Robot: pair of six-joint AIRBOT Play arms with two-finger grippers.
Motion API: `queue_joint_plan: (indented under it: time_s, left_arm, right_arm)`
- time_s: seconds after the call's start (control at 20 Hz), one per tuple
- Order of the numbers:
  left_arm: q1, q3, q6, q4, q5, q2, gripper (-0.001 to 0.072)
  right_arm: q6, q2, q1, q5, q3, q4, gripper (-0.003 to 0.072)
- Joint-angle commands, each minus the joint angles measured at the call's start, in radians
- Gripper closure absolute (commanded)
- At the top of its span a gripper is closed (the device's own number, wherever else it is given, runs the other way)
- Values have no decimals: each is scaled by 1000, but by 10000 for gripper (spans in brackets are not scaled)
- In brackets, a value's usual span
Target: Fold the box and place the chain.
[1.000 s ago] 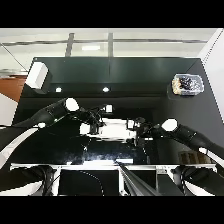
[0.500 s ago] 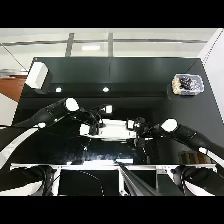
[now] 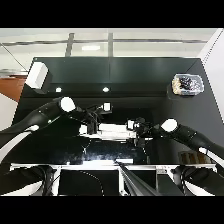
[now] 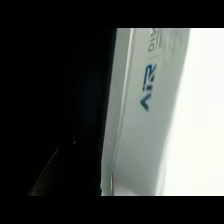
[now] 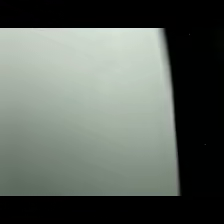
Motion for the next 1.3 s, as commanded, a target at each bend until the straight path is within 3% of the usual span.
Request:
queue_joint_plan:
  time_s: [0.0,0.15,0.2,0.25,0.3,0.4,0.55,0.7,0.85,0.95,1.05,1.25]
  left_arm:
    - [11,0,-307,238,-53,133,124]
    - [53,-1,-455,321,-198,254,132]
    - [74,-1,-538,335,-258,284,236]
    - [102,-2,-615,339,-323,303,549]
    - [131,-7,-629,314,-388,312,688]
    - [175,-68,-623,148,-442,324,688]
    - [165,-236,-520,-201,-363,327,688]
    - [96,-357,-394,-521,-137,326,688]
    - [14,-369,-284,-730,145,314,687]
    - [5,-368,-211,-826,275,311,686]
    - [5,-365,-186,-833,356,301,686]
    - [3,-355,-186,-834,388,207,687]
  right_arm:
    - [0,0,1,0,0,-1,276]
    - [0,0,1,-1,0,0,275]
    - [0,0,1,-1,0,0,276]
    - [0,0,1,-1,0,0,275]
    - [0,0,1,-1,0,0,275]
    - [0,0,1,-1,0,-1,276]
    - [1,0,1,-1,0,0,275]
    - [1,0,1,-1,0,0,276]
    - [1,0,1,-1,0,0,276]
    - [0,0,1,-1,0,0,276]
    - [1,0,1,-1,0,0,275]
    - [1,0,1,-1,0,0,275]
